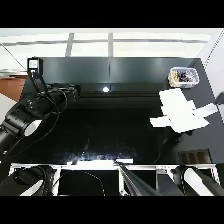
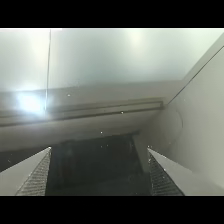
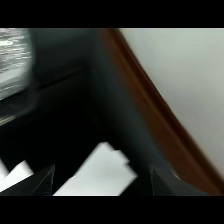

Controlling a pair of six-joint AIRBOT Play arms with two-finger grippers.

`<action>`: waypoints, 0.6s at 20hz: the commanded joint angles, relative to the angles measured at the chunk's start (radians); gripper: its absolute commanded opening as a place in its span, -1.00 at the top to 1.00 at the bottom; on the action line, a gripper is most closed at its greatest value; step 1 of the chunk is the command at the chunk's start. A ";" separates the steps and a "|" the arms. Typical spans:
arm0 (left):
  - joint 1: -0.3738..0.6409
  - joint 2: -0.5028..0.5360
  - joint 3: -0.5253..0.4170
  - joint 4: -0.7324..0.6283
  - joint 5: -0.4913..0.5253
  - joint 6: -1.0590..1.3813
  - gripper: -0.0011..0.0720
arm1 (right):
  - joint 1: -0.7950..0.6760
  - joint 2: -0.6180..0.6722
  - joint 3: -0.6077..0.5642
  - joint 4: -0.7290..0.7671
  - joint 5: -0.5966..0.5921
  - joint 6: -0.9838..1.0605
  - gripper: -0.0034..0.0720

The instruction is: Fold the box and place the chain.

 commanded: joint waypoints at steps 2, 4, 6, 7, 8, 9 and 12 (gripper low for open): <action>0.000 -0.013 0.000 -0.032 0.004 -0.005 -0.95 | -0.313 -0.364 0.284 0.536 0.259 -0.384 -0.95; 0.000 -0.014 0.000 -0.057 0.003 -0.005 -0.95 | -0.371 -0.524 0.440 0.686 0.546 -0.579 -0.95; 0.000 -0.014 0.000 -0.060 0.003 -0.005 -0.95 | -0.397 -0.643 0.572 0.726 0.804 -0.666 -0.95; 0.000 -0.014 0.000 -0.060 0.003 -0.005 -0.95 | -0.399 -0.676 0.616 0.724 0.859 -0.673 -0.95; 0.000 -0.014 0.000 -0.060 0.003 -0.005 -0.95 | -0.397 -0.692 0.633 0.743 0.850 -0.686 -0.93; 0.000 -0.014 0.000 -0.060 0.003 -0.005 -0.95 | -0.393 -0.702 0.635 0.801 0.841 -0.738 -0.93; 0.000 -0.014 0.000 -0.060 0.003 -0.005 -0.95 | -0.368 -0.751 0.636 0.839 0.883 -0.800 -0.92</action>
